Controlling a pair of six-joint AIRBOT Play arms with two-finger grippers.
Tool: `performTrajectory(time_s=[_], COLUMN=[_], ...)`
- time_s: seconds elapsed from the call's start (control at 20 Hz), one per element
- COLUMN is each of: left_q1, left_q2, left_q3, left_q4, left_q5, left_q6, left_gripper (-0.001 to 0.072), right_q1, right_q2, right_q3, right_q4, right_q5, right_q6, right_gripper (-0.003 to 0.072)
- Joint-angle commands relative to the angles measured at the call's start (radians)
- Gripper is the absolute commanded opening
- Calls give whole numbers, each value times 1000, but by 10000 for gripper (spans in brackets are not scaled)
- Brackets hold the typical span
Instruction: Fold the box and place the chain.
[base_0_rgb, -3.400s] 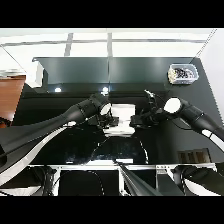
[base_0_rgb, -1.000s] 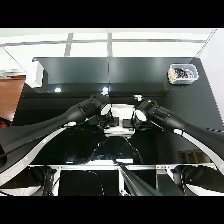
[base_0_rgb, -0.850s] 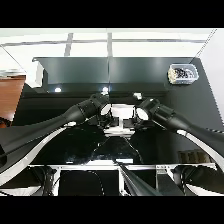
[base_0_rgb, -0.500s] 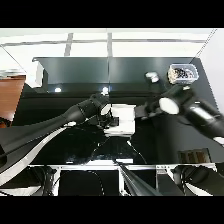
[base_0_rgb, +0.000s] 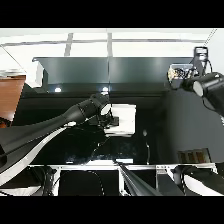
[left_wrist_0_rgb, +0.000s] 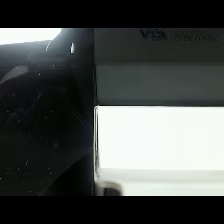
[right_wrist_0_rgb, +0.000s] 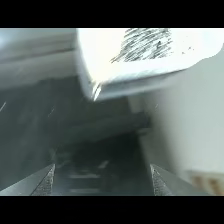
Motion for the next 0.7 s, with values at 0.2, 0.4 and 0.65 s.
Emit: performTrajectory(time_s=[0.2, 0.4, 0.65], left_q1=[0, 0, 0], left_q2=[0, 0, 0], left_q3=[1, 1, 0], left_q4=[0, 0, 0], left_q5=[9, 9, 10], left_q6=[0, 0, 0], left_gripper=[29, 30, 30], right_q1=[-232, -236, -237], right_q2=[-546, -737, -809], right_q3=[597, 838, 881], right_q4=[319, 331, 322], right_q5=[167, 245, 274], right_q6=[-138, -141, -140], right_gripper=[678, 636, 531])
